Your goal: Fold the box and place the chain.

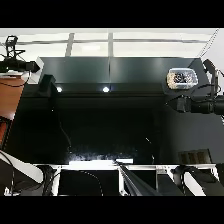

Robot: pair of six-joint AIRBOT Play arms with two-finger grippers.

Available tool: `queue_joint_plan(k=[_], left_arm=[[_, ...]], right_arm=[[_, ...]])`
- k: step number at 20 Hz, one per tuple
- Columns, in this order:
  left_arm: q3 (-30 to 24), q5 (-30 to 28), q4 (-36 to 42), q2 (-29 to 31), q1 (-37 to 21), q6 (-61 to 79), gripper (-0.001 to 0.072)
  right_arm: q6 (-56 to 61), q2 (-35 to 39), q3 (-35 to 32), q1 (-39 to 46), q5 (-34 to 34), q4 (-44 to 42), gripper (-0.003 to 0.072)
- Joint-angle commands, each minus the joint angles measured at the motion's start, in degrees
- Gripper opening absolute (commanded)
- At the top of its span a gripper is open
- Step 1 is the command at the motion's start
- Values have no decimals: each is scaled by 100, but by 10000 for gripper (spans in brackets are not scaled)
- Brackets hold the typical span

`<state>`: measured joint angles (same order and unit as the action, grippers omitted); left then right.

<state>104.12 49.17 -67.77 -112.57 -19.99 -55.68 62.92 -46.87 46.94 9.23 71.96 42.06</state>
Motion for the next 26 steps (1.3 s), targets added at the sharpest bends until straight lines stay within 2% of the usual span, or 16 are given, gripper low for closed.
queue_joint_plan(k=[1, 2, 3, 5, 8, 11, 12, 13, 14, 16, 17, 18, 21, 23, 24, 26], left_arm=[[776, 142, -400, -695, 118, -203, 330], [780, 162, -483, -728, 157, -208, 554], [782, 192, -503, -730, 190, -256, 713], [1080, 654, -861, -723, 249, -614, 713], [1875, 2068, -1191, -544, 262, -1327, 714], [1703, 3150, -977, 326, 269, -1661, 705], [1543, 3661, -894, 667, 267, -1818, 598], [1375, 4225, -852, 984, 267, -2039, 244], [1185, 4717, -717, 1259, 262, -2138, 29], [551, 5187, -293, 1963, 321, -2437, 26], [-24, 4907, -205, 2535, 426, -2538, 26], [-682, 4297, -330, 3180, 560, -3001, 26], [-3314, 1714, -400, 5685, 1250, -3038, 26], [-5093, 439, -400, 7241, 1779, -2822, 27], [-5866, 111, -420, 7868, 1993, -2758, 27], [-7195, -111, -428, 8865, 2249, -2590, 27]], right_arm=[[170, 4, 0, -7, -52, -2, 17], [184, 4, 0, -7, -17, -2, 17], [184, 4, 0, -7, 7, 0, 17], [184, 4, 0, -7, 20, -9, 17], [313, 7, 2, -7, 144, -136, 17], [339, 7, 127, -4, 205, -389, 17], [348, 7, 278, 0, 387, -293, 17], [400, 7, 498, -4, 710, -79, 16], [437, 11, 695, -4, 1056, 155, 16], [461, 177, 879, -4, 1438, 656, 15], [601, 354, 874, -7, 1408, 1008, 13], [815, 588, 861, -7, 1318, 1368, 11], [901, 1626, 358, -7, 400, 1906, 11], [901, 2371, -446, -4, -496, 2168, 12], [894, 2640, -938, -4, -931, 2243, 12], [890, 2839, -1926, -4, -1766, 2293, 14]])
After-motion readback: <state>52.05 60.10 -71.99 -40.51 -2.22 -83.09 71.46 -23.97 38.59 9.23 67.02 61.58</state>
